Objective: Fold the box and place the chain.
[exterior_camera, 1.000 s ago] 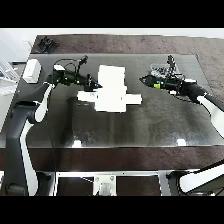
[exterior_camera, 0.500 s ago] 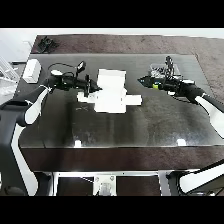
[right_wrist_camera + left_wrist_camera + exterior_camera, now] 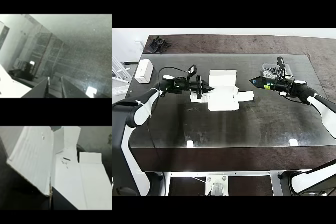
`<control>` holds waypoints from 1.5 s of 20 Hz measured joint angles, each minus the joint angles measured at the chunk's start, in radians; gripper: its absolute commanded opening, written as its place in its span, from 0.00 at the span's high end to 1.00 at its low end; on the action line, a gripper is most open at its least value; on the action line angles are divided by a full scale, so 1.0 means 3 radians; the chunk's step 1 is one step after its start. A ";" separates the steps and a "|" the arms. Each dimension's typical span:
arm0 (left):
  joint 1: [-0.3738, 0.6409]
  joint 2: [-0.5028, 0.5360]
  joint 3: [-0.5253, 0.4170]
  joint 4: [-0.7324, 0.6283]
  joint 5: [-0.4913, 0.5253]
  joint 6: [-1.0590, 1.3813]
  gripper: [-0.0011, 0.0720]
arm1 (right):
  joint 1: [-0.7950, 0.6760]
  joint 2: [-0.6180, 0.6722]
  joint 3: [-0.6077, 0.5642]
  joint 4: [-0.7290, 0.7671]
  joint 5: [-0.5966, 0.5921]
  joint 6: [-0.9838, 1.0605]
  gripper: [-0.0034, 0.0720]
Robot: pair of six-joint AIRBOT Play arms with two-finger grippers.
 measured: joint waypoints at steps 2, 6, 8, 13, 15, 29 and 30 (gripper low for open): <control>-0.0018 -0.0003 -0.0047 0.0065 0.0081 0.0038 0.97 | 0.0000 0.0000 0.0000 0.0000 0.0001 -0.0014 0.69; -0.0031 -0.0003 -0.0106 0.0104 0.0160 0.0128 0.96 | 0.0000 0.0000 -0.0001 -0.0015 0.0001 -0.0020 0.69; -0.0034 -0.0003 -0.0117 0.0117 0.0169 0.0153 0.96 | 0.0000 0.0000 -0.0003 -0.0020 0.0001 -0.0022 0.69; -0.0036 -0.0004 -0.0128 0.0158 0.0205 0.0177 0.96 | 0.0000 0.0000 -0.0003 -0.0020 0.0001 -0.0023 0.69; -0.0036 -0.0004 -0.0128 0.0172 0.0216 0.0182 0.96 | 0.0000 0.0000 -0.0003 -0.0020 0.0003 -0.0023 0.69; -0.0037 0.0025 -0.0099 0.0305 0.0125 0.0146 0.96 | 0.0004 -0.0017 -0.0013 -0.0025 0.0003 -0.0024 0.69; -0.0038 0.0028 -0.0089 0.0310 0.0122 0.0142 0.96 | 0.0004 -0.0024 -0.0013 -0.0025 0.0003 -0.0024 0.69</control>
